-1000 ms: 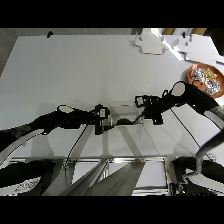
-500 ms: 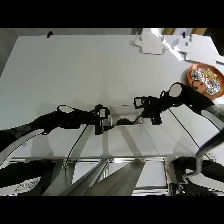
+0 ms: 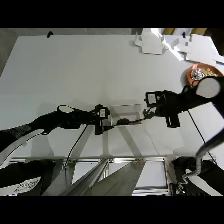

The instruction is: Fold the box and place the chain.

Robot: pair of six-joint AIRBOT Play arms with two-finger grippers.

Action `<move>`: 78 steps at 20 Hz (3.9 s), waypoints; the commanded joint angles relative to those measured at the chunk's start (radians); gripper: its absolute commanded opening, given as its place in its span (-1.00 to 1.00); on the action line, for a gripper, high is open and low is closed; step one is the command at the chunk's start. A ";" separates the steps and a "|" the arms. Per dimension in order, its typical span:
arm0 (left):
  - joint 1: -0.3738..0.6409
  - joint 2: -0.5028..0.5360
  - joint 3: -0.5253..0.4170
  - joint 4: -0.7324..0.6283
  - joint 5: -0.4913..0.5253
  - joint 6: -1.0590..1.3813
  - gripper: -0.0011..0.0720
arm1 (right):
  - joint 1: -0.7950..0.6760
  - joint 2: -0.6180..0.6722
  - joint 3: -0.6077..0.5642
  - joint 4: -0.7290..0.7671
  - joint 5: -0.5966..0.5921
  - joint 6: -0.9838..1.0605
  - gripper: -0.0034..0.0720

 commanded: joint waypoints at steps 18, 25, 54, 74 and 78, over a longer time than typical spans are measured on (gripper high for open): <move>-0.001 0.000 0.000 0.000 0.000 0.000 -0.89 | 0.219 -0.085 0.314 0.294 0.014 0.098 -0.87; -0.001 0.000 0.000 0.000 0.000 0.000 -0.89 | 0.219 -0.266 0.195 0.240 -0.050 0.122 -0.86; -0.001 0.000 0.000 0.000 0.000 0.000 -0.89 | -0.054 -0.211 -0.281 0.210 -0.416 -0.322 -0.18; -0.001 0.000 0.000 0.000 0.000 0.000 -0.89 | -0.005 -0.053 -0.033 -0.031 -0.095 -0.108 -0.87; -0.001 0.000 0.000 0.000 0.000 0.000 -0.89 | 0.069 0.015 0.123 0.020 -0.029 -0.032 -0.87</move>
